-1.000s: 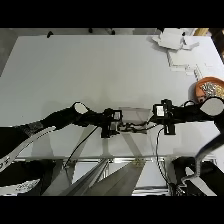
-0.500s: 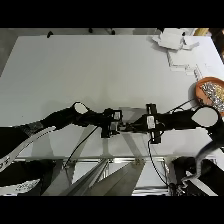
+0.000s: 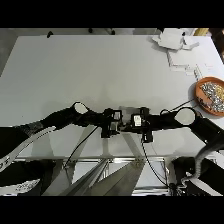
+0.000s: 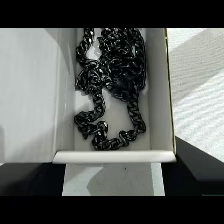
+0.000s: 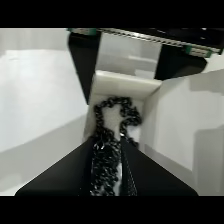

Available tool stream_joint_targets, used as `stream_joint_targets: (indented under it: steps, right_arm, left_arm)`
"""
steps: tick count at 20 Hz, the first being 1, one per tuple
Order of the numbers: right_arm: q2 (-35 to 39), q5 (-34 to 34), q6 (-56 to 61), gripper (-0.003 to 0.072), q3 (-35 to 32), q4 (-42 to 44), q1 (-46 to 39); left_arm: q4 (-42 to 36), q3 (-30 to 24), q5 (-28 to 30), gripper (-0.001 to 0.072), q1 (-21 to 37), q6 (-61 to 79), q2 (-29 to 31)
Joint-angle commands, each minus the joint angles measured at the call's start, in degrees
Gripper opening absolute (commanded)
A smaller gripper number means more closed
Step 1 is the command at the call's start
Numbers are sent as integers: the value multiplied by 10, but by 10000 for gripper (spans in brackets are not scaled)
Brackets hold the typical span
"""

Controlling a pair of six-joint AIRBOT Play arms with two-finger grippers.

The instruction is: Fold the box and place the chain.

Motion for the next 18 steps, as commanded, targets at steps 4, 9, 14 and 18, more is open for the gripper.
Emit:
stream_joint_targets:
  steps: [4, 9, 14, 18]
  right_arm:
    - [74, 85, 2, 201, 78, -153, -96]
    - [69, 181, 15, 147, 93, -198, -276]
    - [10, 137, 23, 105, 93, -222, -382]
    - [-64, 101, 11, 106, 93, -221, -386]
  left_arm:
    - [0, 0, 0, 342, 0, 0, 0]
    - [0, 0, 0, 342, 0, 0, 0]
    - [0, 0, 0, 342, 0, 0, 0]
    - [0, 0, 0, 342, 0, 0, 0]
